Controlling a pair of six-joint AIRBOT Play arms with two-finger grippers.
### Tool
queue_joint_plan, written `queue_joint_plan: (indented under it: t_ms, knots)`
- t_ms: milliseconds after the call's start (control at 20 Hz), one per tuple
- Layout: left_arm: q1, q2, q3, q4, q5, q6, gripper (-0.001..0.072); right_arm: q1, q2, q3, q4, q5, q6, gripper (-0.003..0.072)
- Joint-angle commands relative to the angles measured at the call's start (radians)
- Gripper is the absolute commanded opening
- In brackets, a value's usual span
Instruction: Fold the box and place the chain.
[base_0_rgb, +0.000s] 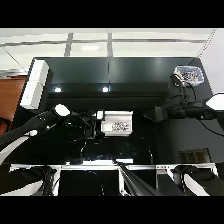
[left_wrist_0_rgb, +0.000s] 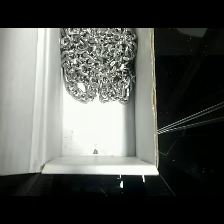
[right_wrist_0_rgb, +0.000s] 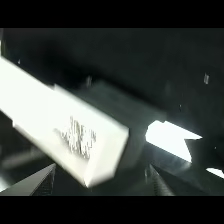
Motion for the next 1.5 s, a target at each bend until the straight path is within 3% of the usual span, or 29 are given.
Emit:
queue_joint_plan:
  t_ms: [0, 100, 200, 500, 800, 1050, 1100, 1150, 1300, 1350, 1400, 1450]
  knots:
    - [-0.001, 0.000, 0.001, 0.001, 0.001, 0.001, 0.0336, 0.148, -0.048, 0.002, 0.065, -0.345, 0.096, 0.0705]
    - [-0.001, 0.000, 0.001, 0.001, 0.001, 0.001, 0.0336, 0.225, -0.138, 0.042, 0.118, -0.460, 0.095, 0.0704]
    - [-0.001, 0.000, 0.001, 0.001, 0.001, 0.001, 0.0336, 0.272, -0.234, 0.089, 0.094, -0.423, 0.043, 0.0704]
    - [-0.001, 0.000, 0.001, 0.001, 0.001, 0.001, 0.0336, 0.297, -0.272, 0.153, -0.023, -0.027, -0.390, 0.0703]
    - [-0.001, 0.000, 0.001, 0.001, 0.001, 0.001, 0.0337, 0.348, -0.274, 0.154, -0.062, -0.041, -0.797, 0.0703]
    - [-0.001, 0.000, 0.001, 0.001, 0.001, 0.001, 0.0337, 0.409, -0.275, 0.153, -0.068, -0.081, -0.819, 0.0702]
    - [-0.001, 0.000, 0.001, 0.001, 0.001, 0.001, 0.0337, 0.411, -0.277, 0.153, -0.081, -0.091, -0.819, 0.0609]
    - [-0.001, 0.000, 0.001, 0.001, 0.001, 0.001, 0.0337, 0.410, -0.277, 0.153, -0.085, -0.093, -0.818, 0.0567]
    - [-0.001, 0.000, 0.001, 0.001, 0.001, 0.001, 0.0337, 0.410, -0.277, 0.153, -0.092, -0.098, -0.818, 0.0539]
    - [-0.001, 0.000, 0.001, 0.001, 0.001, 0.001, 0.0337, 0.410, -0.277, 0.153, -0.092, -0.092, -0.818, 0.0466]
    - [-0.001, 0.000, 0.001, 0.001, 0.001, 0.001, 0.0337, 0.410, -0.277, 0.153, -0.092, -0.090, -0.818, 0.0462]
    - [-0.001, 0.000, 0.001, 0.001, 0.001, 0.001, 0.0337, 0.410, -0.277, 0.153, -0.092, -0.085, -0.818, 0.0373]
